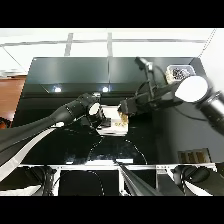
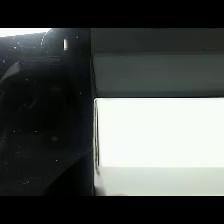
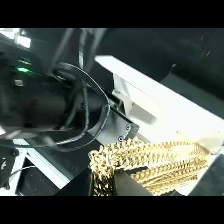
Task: Fold the box and place the chain.
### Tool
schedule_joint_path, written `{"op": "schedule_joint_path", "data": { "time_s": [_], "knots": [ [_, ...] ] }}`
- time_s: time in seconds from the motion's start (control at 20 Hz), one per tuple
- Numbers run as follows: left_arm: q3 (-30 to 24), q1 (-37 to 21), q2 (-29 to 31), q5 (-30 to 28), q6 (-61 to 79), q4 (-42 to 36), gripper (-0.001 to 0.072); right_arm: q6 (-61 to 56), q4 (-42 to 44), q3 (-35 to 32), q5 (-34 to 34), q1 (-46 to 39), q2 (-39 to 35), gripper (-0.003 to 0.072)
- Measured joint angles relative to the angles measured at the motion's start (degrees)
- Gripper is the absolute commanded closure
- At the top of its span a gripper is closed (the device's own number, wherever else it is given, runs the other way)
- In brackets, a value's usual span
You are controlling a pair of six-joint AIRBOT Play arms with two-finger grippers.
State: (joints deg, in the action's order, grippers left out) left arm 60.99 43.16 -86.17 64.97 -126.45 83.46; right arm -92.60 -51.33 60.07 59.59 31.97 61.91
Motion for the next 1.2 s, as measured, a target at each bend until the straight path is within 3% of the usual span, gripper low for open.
{"op": "schedule_joint_path", "data": {
  "time_s": [0.35,0.4,0.45,0.5,0.95,1.0,1.05,1.1,1.2],
  "knots": [
    [0.0,0.0,0.0,0.0,0.0,0.0,0.0684,-0.7,1.4,-5.9,-7.2,1.9,0.8,0.067],
    [0.0,0.0,0.0,0.0,0.0,0.0,0.0684,-0.8,1.4,-6.2,-7.5,2.0,0.8,0.0623],
    [0.0,0.0,0.0,0.0,0.0,0.0,0.0684,-0.9,1.5,-6.3,-7.8,2.1,0.8,0.0428],
    [0.0,0.0,0.0,0.0,0.0,0.0,0.0684,-0.9,1.6,-6.4,-8.0,2.1,0.8,0.0327],
    [0.0,0.0,0.0,-0.6,0.0,0.0,0.0676,-1.3,-3.5,-6.6,-2.5,-5.2,-0.8,0.0333],
    [0.1,0.0,0.0,-0.5,0.0,0.0,0.0564,-1.3,-3.7,-6.6,-1.7,-5.8,-1.0,0.0333],
    [0.3,0.0,0.1,-0.4,-0.1,0.0,0.0345,-1.3,-4.1,-6.6,-1.0,-6.3,-1.2,0.0334],
    [0.7,0.0,0.3,-0.3,-0.5,-0.1,0.0208,-1.3,-4.3,-6.6,-0.1,-6.7,-1.3,0.0333],
    [1.3,0.0,1.2,0.3,-0.9,-0.1,0.0169,-1.1,-5.3,-6.6,0.7,-7.1,-1.5,0.0333]
  ]
}}
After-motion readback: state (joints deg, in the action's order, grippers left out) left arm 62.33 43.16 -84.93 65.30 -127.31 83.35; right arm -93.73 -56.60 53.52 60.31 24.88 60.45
